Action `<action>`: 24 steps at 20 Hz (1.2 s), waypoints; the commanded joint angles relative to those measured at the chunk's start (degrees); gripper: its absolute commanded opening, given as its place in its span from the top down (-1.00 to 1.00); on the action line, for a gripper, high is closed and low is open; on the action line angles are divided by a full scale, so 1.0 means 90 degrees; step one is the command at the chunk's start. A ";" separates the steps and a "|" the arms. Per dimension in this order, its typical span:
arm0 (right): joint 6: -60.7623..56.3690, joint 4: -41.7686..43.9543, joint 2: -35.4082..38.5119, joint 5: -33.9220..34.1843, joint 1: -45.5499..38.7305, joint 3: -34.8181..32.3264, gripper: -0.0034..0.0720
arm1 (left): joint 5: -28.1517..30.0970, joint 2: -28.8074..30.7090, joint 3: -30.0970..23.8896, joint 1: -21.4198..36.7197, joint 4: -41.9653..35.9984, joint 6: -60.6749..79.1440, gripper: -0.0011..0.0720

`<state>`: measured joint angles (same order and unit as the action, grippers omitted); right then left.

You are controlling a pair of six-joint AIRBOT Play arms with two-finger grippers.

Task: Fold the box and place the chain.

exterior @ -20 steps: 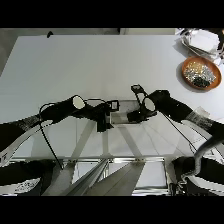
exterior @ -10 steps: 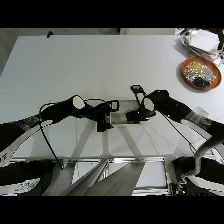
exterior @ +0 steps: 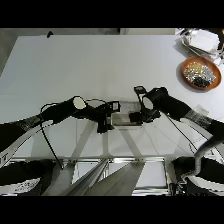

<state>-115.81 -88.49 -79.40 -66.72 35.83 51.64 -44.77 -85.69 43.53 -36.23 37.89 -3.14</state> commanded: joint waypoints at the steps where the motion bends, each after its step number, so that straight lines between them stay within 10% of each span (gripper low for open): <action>1: -0.0323 -0.0049 0.0000 -0.0039 0.0007 0.0129 0.28 | 0.0044 0.0007 0.0005 0.0007 0.0032 0.0017 0.11; 8: -0.0653 0.0090 -0.0304 0.0318 0.0306 0.0129 0.08 | 0.0041 0.0007 0.0005 0.0007 0.0029 0.0017 0.11; 15: -0.0877 0.0097 -0.0401 0.0345 0.0335 0.0117 0.38 | 0.0041 0.0007 0.0005 0.0007 0.0029 0.0017 0.11; 18: -0.0872 0.0097 -0.0403 0.0335 0.0335 0.0114 0.85 | 0.0041 0.0007 0.0005 0.0007 0.0029 0.0017 0.11; 23: -0.0777 0.0112 -0.0403 0.0318 0.0335 0.0114 0.85 | 0.0039 0.0007 0.0005 0.0007 0.0029 0.0017 0.11; 24: -0.0767 0.0146 -0.0403 0.0318 0.0338 0.0114 0.60 | 0.0041 0.0007 0.0005 0.0007 0.0029 0.0017 0.11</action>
<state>-123.11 -87.79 -83.05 -63.92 38.81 52.66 -44.51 -85.65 43.51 -36.23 38.17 -3.01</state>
